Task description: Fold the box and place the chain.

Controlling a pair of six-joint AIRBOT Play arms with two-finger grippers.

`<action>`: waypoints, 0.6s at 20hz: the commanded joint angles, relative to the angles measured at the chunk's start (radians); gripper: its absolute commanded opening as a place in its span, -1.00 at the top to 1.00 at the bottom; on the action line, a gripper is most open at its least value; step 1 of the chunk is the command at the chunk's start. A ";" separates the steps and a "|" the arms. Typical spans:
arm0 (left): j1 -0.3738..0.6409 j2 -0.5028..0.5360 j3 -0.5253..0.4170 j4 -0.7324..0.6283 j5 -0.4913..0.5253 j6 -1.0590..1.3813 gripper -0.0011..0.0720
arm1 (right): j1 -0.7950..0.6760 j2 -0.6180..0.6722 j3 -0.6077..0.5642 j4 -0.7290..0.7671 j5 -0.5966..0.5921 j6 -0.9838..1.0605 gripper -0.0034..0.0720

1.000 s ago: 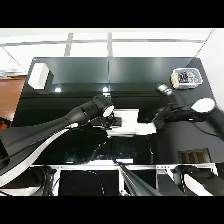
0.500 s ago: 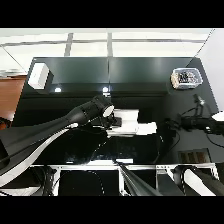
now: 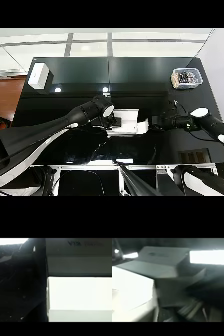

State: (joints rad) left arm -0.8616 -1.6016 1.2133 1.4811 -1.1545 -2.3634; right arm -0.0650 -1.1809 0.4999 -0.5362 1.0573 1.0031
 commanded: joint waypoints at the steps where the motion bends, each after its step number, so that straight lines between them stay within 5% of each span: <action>1: 0.000 0.000 0.001 0.000 0.002 0.000 0.90 | 0.029 -0.006 0.070 0.031 0.103 -0.024 -0.46; 8: 0.000 0.000 0.001 0.000 0.002 0.000 0.90 | 0.074 -0.006 0.085 0.027 0.133 -0.003 -0.45; 12: 0.003 0.000 0.001 0.003 0.012 0.000 0.90 | 0.188 -0.006 0.095 -0.104 0.084 0.149 -0.34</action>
State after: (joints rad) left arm -0.8608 -1.6016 1.2133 1.4837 -1.1515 -2.3631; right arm 0.0593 -1.1858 0.5858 -0.5663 1.1698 1.0637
